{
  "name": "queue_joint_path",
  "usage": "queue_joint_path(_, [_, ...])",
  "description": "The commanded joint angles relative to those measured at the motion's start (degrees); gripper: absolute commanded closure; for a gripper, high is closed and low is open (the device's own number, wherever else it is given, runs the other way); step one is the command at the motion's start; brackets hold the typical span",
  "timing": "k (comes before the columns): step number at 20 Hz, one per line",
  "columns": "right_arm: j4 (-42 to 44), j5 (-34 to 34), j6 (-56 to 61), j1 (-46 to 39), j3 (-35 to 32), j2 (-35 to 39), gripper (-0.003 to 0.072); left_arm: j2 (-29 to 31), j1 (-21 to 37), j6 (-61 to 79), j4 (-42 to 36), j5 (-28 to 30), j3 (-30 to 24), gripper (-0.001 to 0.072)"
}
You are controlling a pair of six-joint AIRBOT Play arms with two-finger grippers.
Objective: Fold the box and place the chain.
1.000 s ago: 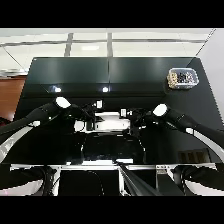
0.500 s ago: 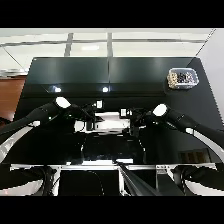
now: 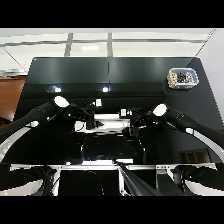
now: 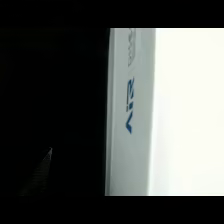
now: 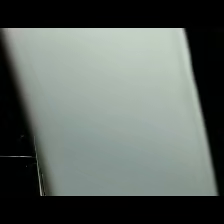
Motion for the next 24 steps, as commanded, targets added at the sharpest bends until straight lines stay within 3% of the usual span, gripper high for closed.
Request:
queue_joint_path(1, [0.0,0.0,0.0,0.1,0.0,0.0,0.0200,4.4,2.1,-8.6,5.7,0.3,0.0,0.0007])
queue_joint_path(4, [0.0,0.0,0.0,0.1,0.0,0.0,0.0200,10.8,5.8,-19.8,16.4,-1.9,0.0,0.0007])
queue_joint_path(7, [0.0,0.0,0.0,0.1,0.0,0.0,0.0200,16.6,10.1,-30.9,21.6,-8.9,0.0,0.0044])
queue_joint_path(8, [0.0,0.0,0.0,0.1,0.0,0.0,0.0200,17.8,11.4,-34.7,21.7,-13.0,0.0,0.0170])
queue_joint_path(9, [0.0,0.0,0.0,0.1,0.0,0.0,0.0200,18.4,12.3,-37.7,21.6,-17.1,0.0,0.0374])
queue_joint_path(10, [0.0,0.0,0.0,0.1,0.0,0.0,0.0201,18.6,12.7,-40.0,21.1,-22.0,0.0,0.0642])
queue_joint_path(11, [0.0,0.0,0.0,0.1,0.0,0.0,0.0201,18.5,12.6,-40.3,19.4,-25.7,-0.4,0.0687])
queue_joint_path(12, [0.0,0.0,0.0,0.1,0.0,0.0,0.0202,18.5,12.1,-40.4,15.0,-28.2,-1.6,0.0687])
queue_joint_path(14, [0.0,0.0,0.0,0.1,0.0,0.0,0.0367,18.3,10.6,-44.1,3.3,-29.5,-4.6,0.0687])
queue_joint_path(17, [0.0,0.0,0.0,0.1,0.0,0.0,0.0376,16.2,7.1,-44.3,-6.1,-24.5,-6.7,0.0687])
queue_joint_path(19, [0.0,0.1,0.0,0.0,0.0,0.0,0.0524,13.7,4.0,-44.1,-9.9,-17.6,-6.7,0.0687])
queue_joint_path(24, [0.0,0.1,0.0,0.0,0.0,0.0,0.0531,9.3,1.8,-44.0,-12.1,2.4,-3.8,0.0687])
